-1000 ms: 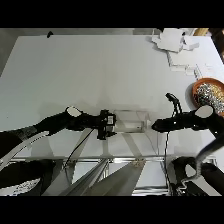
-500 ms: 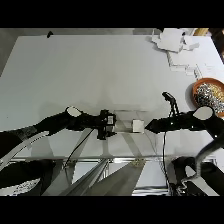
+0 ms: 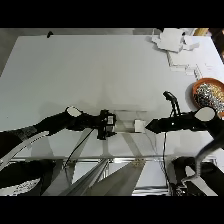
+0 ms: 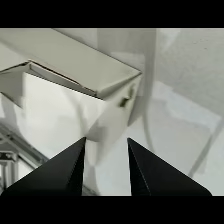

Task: Fold the box and place the chain.

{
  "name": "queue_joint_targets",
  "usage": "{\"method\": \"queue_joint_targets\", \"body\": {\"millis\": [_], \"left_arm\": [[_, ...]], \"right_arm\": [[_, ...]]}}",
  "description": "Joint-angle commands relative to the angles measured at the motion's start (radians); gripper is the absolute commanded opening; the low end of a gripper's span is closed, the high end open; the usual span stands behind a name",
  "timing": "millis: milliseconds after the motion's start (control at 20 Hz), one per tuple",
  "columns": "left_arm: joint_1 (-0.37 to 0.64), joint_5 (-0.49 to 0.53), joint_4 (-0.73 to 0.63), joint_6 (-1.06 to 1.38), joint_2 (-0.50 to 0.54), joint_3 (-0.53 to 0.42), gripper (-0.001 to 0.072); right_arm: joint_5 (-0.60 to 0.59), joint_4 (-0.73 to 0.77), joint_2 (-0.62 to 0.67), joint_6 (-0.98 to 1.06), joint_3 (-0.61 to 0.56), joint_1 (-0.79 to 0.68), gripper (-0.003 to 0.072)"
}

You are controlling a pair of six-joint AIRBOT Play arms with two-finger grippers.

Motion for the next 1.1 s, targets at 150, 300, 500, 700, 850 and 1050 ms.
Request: {"method": "queue_joint_targets", "body": {"millis": [150,300,500,700,850,1050], "left_arm": [[0.001,0.000,0.000,0.000,0.000,0.001,0.0276],[0.001,0.000,0.000,0.000,0.000,0.001,0.0276],[0.001,0.000,0.000,0.000,0.000,0.001,0.0276],[0.001,0.000,0.000,0.000,0.000,0.001,0.0276],[0.001,0.000,0.000,0.000,0.000,0.001,0.0276],[0.001,0.000,0.000,0.000,0.000,0.001,0.0276]], "right_arm": [[-0.009,0.037,0.003,0.006,0.001,0.005,0.0340],[-0.055,0.036,0.003,0.035,0.001,0.062,0.0341],[-0.137,-0.048,-0.017,0.203,0.029,0.169,0.0365],[-0.191,-0.211,-0.064,0.423,0.117,0.298,0.0368],[-0.202,-0.379,-0.122,0.686,0.173,0.402,0.0366],[-0.210,-0.467,-0.199,0.814,0.211,0.507,0.0366]]}}
